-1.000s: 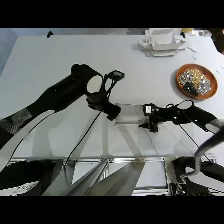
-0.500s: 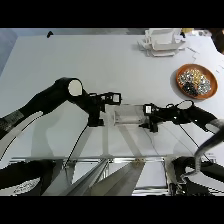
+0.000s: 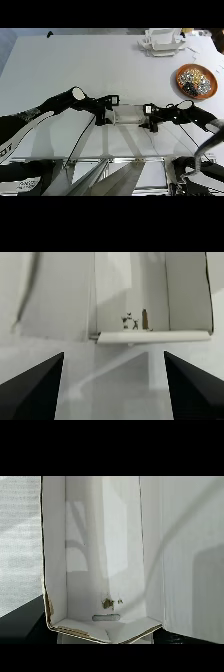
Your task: Fold the box and place the chain.
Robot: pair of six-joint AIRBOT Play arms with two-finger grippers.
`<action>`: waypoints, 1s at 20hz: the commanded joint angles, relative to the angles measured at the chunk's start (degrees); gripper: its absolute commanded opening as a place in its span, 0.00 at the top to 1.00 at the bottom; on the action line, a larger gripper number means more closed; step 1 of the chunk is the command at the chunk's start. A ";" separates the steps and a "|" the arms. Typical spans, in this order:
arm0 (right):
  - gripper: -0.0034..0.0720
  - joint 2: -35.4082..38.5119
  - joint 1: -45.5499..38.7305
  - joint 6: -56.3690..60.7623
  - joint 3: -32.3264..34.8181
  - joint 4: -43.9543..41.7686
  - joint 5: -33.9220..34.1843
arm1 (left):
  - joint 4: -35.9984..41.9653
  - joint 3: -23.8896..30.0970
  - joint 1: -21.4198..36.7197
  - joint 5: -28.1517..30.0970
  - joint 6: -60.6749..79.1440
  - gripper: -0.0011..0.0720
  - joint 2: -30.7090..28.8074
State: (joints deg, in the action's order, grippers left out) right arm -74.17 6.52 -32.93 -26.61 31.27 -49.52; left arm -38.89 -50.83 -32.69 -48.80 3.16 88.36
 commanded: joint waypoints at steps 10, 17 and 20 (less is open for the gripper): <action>0.51 0.00 0.02 0.02 0.00 -0.02 0.00 | 2.23 2.12 -2.01 1.51 15.04 0.02 -0.13; 0.51 0.00 0.02 0.02 0.00 -0.02 0.00 | 6.14 2.14 -2.89 1.86 14.38 0.01 -0.33; 0.51 0.00 0.02 0.02 0.00 -0.02 0.00 | 8.44 2.14 -2.89 1.86 12.74 0.01 -0.31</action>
